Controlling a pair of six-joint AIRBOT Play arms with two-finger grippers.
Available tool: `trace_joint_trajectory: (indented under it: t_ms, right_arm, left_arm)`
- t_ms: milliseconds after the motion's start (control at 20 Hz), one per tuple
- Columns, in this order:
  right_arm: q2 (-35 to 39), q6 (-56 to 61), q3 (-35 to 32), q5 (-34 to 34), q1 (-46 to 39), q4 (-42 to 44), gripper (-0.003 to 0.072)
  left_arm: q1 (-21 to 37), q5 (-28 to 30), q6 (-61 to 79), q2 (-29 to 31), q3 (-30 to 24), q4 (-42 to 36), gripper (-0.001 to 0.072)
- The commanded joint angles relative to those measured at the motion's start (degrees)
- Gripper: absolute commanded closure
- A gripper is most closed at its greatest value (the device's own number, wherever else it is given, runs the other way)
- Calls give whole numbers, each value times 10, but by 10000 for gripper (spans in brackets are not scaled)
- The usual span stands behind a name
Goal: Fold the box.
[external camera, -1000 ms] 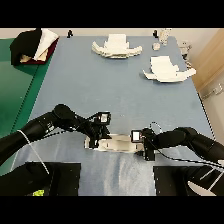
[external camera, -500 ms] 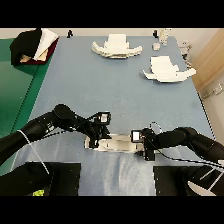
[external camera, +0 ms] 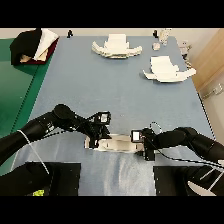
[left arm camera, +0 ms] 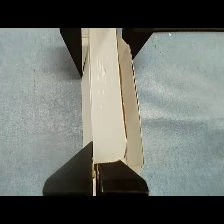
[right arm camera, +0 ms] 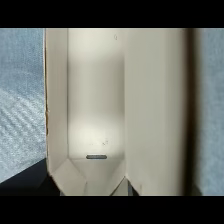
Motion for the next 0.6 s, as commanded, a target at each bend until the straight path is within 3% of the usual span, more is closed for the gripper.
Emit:
trace_joint_trajectory:
  t_ms: [0, 400, 450, 500, 550]
  right_arm:
    - [0, 0, 0, 0, 0, 0, 177]
    - [0, 0, 0, 0, 0, 0, 177]
    - [0, 0, 0, 0, 0, 0, 177]
    - [0, 0, 0, 0, 0, 0, 177]
    - [0, 0, 0, 0, 0, 0, 176]
  left_arm:
    - [0, 0, 0, 0, 0, -1, 694]
    - [0, 1, 0, 0, 0, 2, 687]
    - [0, 2, 0, 0, 0, 2, 509]
    - [0, 2, -5, 0, 0, 1, 396]
    - [1, 3, -15, 1, 0, 2, 395]
